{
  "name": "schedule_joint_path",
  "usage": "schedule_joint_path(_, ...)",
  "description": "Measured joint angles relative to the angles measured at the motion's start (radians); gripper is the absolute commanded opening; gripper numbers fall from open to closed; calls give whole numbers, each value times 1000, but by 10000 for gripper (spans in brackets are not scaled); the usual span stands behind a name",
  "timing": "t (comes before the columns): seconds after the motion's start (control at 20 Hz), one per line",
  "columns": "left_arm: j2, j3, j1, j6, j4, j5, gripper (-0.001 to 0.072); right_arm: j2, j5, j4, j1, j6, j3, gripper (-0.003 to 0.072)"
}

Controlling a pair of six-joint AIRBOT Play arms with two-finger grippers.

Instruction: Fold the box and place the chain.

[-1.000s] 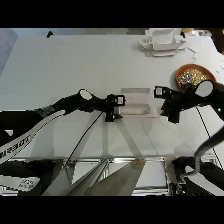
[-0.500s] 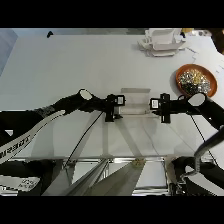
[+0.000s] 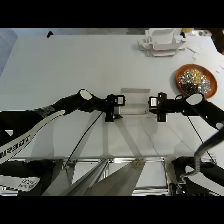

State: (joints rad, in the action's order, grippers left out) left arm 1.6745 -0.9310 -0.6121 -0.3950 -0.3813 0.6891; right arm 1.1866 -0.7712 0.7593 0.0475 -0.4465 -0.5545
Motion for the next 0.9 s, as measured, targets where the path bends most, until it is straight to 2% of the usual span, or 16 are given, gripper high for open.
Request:
schedule_joint_path(0.4,-1,0,0,-1,-1,1,83,11,-35,-46,0,-6,3,167)
schedule_joint_path(0.5,-1,0,0,-3,-2,1,83,13,-53,-33,0,1,5,234)
schedule_joint_path(0.7,-1,0,0,-1,-1,0,83,14,-53,21,1,53,5,232)
schedule_joint_path(0.75,-1,0,0,-1,-1,0,83,14,-47,37,0,71,5,220)
schedule_joint_path(0.85,-1,0,0,-1,-1,0,83,14,-35,53,0,99,5,119)
schedule_joint_path(0.9,-1,0,0,-1,-1,0,83,14,-32,56,0,106,5,97)
